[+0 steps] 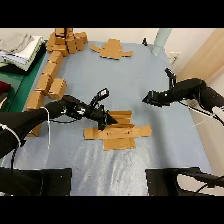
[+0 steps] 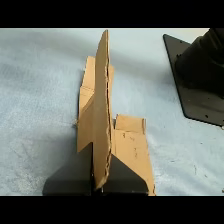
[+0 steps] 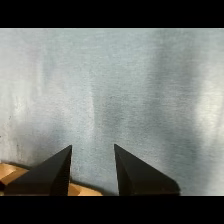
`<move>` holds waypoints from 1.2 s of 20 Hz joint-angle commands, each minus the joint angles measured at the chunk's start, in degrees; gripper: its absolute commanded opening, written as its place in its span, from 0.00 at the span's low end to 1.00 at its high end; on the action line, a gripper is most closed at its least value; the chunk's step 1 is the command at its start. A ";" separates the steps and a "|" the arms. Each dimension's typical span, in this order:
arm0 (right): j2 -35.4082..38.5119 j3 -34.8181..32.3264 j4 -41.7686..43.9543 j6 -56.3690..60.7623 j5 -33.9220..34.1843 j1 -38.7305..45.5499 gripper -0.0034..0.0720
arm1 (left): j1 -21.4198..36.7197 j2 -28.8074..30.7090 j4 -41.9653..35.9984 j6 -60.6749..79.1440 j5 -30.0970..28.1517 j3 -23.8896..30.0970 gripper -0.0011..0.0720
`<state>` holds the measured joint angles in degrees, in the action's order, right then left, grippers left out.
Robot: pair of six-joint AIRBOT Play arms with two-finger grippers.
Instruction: Fold the box.
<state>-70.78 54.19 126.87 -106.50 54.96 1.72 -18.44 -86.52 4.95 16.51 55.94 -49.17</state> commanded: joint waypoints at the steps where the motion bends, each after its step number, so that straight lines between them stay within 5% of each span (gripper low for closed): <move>1: -0.33 0.02 0.02 0.00 0.11 0.02 0.59 | -0.04 -0.44 0.20 -0.11 -0.37 -0.04 0.03; 15: -0.33 0.02 0.00 -0.02 2.03 0.02 0.57 | -0.04 -0.98 3.63 -1.14 -1.92 -0.04 0.03; 18: -0.20 0.02 0.42 -1.66 4.50 0.00 0.05 | -0.04 -0.98 3.63 -1.11 -1.97 -0.04 0.03; 24: 7.96 -3.32 -10.27 -2.03 14.27 -8.02 0.04 | -0.09 -0.98 3.61 -1.11 -1.92 -0.04 0.03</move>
<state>-67.07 52.80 123.48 -110.04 65.52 -2.26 -18.50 -87.46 8.43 15.42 54.13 -49.21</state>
